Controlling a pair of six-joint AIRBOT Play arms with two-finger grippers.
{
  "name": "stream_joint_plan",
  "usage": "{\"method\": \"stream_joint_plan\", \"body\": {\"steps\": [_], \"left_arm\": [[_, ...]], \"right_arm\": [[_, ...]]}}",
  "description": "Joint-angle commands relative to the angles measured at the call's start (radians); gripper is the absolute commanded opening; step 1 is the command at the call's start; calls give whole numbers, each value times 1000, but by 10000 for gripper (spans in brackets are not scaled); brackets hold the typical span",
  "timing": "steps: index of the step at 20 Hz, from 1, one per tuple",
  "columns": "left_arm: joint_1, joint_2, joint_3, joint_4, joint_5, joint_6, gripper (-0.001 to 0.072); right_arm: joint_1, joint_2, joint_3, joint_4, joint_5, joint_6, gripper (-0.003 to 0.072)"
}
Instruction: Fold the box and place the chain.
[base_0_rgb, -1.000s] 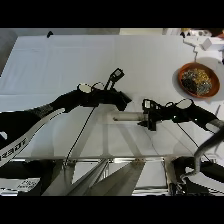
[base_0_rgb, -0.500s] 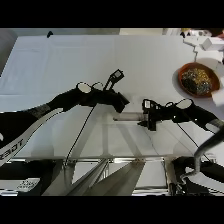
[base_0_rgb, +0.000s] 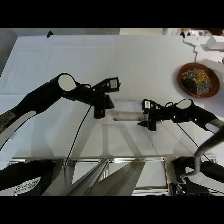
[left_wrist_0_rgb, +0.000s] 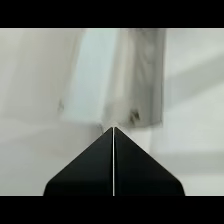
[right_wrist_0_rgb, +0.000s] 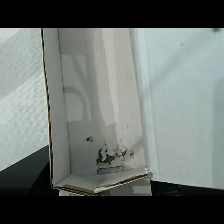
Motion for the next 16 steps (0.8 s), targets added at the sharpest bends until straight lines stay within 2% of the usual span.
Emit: {"method": "stream_joint_plan", "body": {"steps": [1, 5, 6, 7, 8, 12, 16], "left_arm": [[16, 5, -1, 192, -196, 1, 15], [18, -68, -2, 185, -183, 55, 167], [18, -89, -2, 183, -170, 82, 179], [18, -110, -2, 178, -148, 113, 249], [18, -127, -2, 177, -116, 132, 361], [18, -161, -2, 161, 6, 161, 371], [17, -198, -3, 150, 25, 211, 370]], "right_arm": [[0, 0, 0, 1, 1, 2, 335], [0, 0, 0, 1, 2, 2, 335], [0, 0, 0, 1, 2, 2, 335], [0, 0, 0, 1, 2, 2, 335], [0, 0, 0, 1, 2, 2, 335], [0, 0, 0, 1, 2, 2, 335], [0, 0, 0, 1, 3, 2, 335]]}}
